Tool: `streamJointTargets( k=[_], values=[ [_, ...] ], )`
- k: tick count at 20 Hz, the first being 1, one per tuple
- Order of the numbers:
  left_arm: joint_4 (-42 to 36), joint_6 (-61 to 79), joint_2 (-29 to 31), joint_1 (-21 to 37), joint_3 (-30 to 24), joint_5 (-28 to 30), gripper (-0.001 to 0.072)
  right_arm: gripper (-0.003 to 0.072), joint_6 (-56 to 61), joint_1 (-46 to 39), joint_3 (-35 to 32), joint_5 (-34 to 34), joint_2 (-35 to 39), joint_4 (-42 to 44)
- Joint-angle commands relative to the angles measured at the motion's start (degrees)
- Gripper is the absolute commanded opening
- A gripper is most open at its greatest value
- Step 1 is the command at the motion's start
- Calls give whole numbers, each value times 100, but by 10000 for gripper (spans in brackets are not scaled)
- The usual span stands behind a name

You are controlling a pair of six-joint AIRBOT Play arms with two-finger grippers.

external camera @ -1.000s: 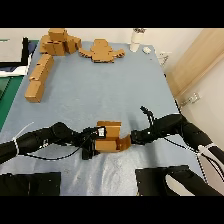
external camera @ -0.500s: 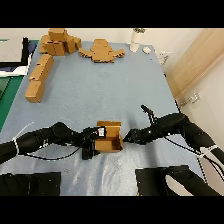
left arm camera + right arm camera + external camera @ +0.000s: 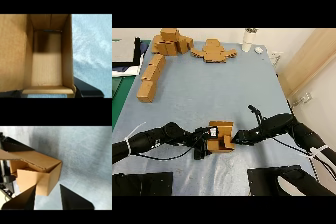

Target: Fold the box.

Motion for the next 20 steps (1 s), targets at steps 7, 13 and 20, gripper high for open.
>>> streamJointTargets(
  k=[7, 13, 20],
  values=[
    [0, 0, 0, -2, 2, 0, 618, 467, 3276, 1954, 678, 758, -55, -2778],
    [0, 2, 2, -2, 2, 2, 618, 448, 4841, 3141, 1259, 619, -918, -3541],
    [0, 2, 2, -2, 2, 0, 618, 446, 6172, 3818, 2022, -168, -1694, -4389]
  ],
)
